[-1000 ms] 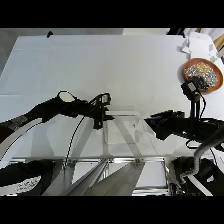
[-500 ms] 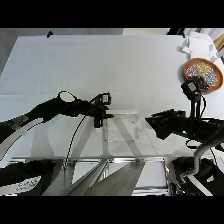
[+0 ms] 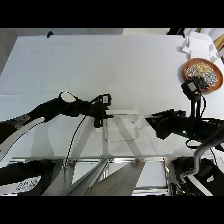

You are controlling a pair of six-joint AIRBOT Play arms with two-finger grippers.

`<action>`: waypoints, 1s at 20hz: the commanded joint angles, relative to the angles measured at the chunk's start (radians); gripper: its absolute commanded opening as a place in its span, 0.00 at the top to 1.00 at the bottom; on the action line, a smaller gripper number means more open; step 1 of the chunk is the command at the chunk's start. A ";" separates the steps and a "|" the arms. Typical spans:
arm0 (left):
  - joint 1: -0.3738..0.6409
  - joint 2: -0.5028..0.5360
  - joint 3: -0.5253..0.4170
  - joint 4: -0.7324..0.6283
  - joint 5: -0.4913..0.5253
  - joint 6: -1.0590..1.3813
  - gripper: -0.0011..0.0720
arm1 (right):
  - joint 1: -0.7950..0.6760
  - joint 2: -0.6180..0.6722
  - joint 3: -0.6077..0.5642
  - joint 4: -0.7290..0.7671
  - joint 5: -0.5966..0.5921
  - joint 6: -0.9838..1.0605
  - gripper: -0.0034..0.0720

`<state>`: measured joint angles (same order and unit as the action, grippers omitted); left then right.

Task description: Fold the box and place the chain.

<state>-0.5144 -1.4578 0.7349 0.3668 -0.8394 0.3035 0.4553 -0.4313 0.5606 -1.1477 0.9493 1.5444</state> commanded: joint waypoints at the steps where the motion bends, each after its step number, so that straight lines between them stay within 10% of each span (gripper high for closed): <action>1: -0.001 -0.012 0.000 0.003 -0.002 0.015 0.98 | 0.000 0.001 0.001 0.000 0.000 0.000 0.51; 20: -0.005 -0.017 0.000 -0.003 0.018 0.211 0.98 | 0.000 0.001 0.001 0.001 0.001 0.000 0.51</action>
<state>-0.5186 -1.4715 0.7349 0.3676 -0.8345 0.4763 0.4553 -0.4313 0.5606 -1.1469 0.9501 1.5444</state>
